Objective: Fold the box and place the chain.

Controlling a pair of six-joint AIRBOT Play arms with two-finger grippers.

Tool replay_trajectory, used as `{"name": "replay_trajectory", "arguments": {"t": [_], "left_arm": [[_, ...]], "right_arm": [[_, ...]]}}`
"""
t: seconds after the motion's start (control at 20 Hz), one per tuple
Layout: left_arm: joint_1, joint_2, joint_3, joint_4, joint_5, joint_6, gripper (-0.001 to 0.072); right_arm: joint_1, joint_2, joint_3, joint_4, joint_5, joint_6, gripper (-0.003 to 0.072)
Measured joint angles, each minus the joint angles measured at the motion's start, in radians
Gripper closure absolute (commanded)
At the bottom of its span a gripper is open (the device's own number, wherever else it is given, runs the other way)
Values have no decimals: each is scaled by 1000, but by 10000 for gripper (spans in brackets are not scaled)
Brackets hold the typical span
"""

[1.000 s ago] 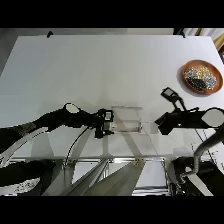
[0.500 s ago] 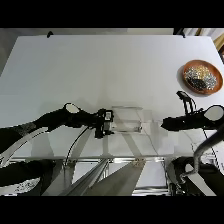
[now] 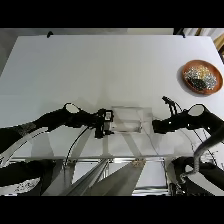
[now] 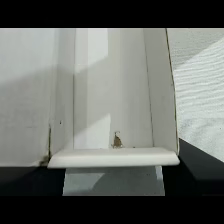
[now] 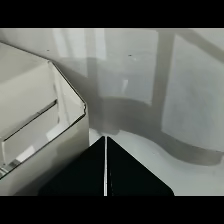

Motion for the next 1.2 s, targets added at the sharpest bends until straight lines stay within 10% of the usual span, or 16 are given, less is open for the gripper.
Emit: {"name": "replay_trajectory", "arguments": {"t": [0.2, 0.35, 0.8, 1.2], "left_arm": [[0, 0, 0, 0, 0, 0, 436], [0, 0, 0, 0, 0, 0, 436], [0, 0, 0, 0, 0, 0, 436], [0, 0, 0, 0, 0, 0, 436]], "right_arm": [[8, 25, 2, 43, -3, -20, 660], [10, 76, 3, 61, 12, -25, 441], [31, 151, 3, 183, 71, -72, 221], [130, 152, 10, 152, -3, -68, 210]]}}
